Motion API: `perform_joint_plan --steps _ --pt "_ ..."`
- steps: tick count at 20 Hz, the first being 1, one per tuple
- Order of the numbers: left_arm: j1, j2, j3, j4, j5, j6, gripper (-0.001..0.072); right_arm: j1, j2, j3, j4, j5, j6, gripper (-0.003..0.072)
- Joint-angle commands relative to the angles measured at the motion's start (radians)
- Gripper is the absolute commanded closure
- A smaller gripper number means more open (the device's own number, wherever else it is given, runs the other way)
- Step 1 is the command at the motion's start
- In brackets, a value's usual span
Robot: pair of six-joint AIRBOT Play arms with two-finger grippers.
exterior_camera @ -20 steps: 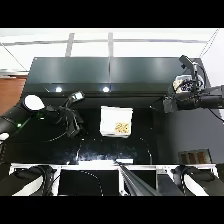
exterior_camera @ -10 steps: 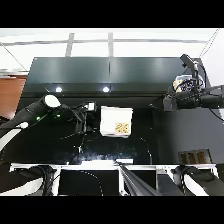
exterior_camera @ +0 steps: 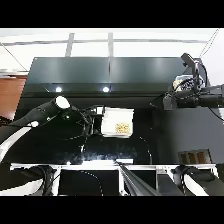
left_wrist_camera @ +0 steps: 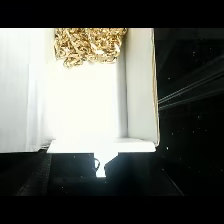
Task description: Fold the box and place the chain.
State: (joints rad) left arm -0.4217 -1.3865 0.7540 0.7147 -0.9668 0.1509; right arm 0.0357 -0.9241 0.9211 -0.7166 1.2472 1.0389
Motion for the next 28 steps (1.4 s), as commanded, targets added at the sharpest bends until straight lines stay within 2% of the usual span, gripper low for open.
perform_joint_plan --steps 1,4,14,21,23,24,25,26,27,28 --pt "-0.014 -0.011 0.001 -0.045 0.026 0.002 -0.0004 0.000 0.001 0.000 0.000 -0.003 0.000 0.0358" --pt "-0.014 -0.024 0.001 -0.111 0.029 0.003 -0.0004 0.000 0.001 0.000 0.000 -0.003 0.000 0.0358" --pt "-0.015 -0.028 0.001 -0.114 0.065 0.060 -0.0004 0.000 0.001 0.000 0.000 -0.017 0.001 0.0358" --pt "-0.059 -0.047 0.001 -0.122 0.069 0.083 0.0004 0.000 0.000 0.000 -0.005 -0.023 0.000 0.0358" --pt "-0.058 -0.047 0.002 -0.121 0.071 0.085 0.0095 0.001 0.000 0.000 -0.031 -0.024 0.001 0.0358" --pt "-0.056 -0.047 0.002 -0.120 0.070 0.085 0.0227 0.001 0.000 -0.003 -0.045 -0.031 0.001 0.0358" --pt "-0.056 -0.047 0.002 -0.120 0.070 0.085 0.0320 0.001 0.000 -0.011 -0.051 -0.048 0.001 0.0358" --pt "-0.056 -0.046 0.002 -0.121 0.071 0.085 0.0373 0.006 -0.001 -0.022 -0.054 -0.074 0.001 0.0357" --pt "-0.057 -0.046 0.002 -0.121 0.075 0.085 0.0374 0.017 -0.004 -0.032 -0.064 -0.114 0.003 0.0330" --pt "-0.057 -0.046 0.002 -0.121 0.077 0.084 0.0374 0.035 -0.013 -0.034 -0.076 -0.154 0.027 0.0112"
